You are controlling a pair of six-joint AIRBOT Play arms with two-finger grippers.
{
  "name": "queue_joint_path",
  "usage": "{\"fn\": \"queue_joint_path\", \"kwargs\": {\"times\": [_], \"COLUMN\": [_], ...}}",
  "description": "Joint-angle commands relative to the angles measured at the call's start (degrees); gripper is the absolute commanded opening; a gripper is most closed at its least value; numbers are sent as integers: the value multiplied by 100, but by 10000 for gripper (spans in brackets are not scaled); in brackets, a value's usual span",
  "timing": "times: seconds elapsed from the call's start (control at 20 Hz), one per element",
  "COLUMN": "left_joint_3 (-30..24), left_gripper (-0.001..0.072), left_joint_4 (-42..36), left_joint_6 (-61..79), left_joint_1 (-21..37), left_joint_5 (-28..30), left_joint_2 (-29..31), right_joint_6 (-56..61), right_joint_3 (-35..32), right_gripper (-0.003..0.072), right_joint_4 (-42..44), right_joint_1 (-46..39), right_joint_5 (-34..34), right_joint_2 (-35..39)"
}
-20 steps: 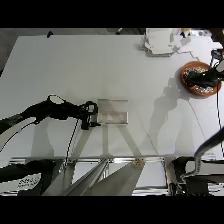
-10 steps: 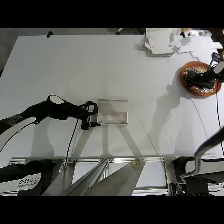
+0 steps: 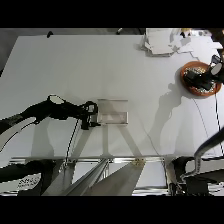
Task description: Fold the box and place the chain.
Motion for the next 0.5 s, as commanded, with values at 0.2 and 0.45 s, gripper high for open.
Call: {"fn": "queue_joint_path", "kwargs": {"times": [0.2,0.45], "left_joint_3": [2,2], "left_gripper": [32,32], "left_joint_4": [0,0], "left_joint_6": [0,2], "left_joint_1": [0,0], "left_joint_5": [0,2], "left_joint_2": [2,2], "right_joint_6": [-175,-1246], "right_joint_3": [-4,-4], "right_gripper": [16,16], "right_joint_4": [-72,-63], "right_joint_1": [0,2], "right_joint_5": [138,743], "right_joint_2": [476,1873]}}
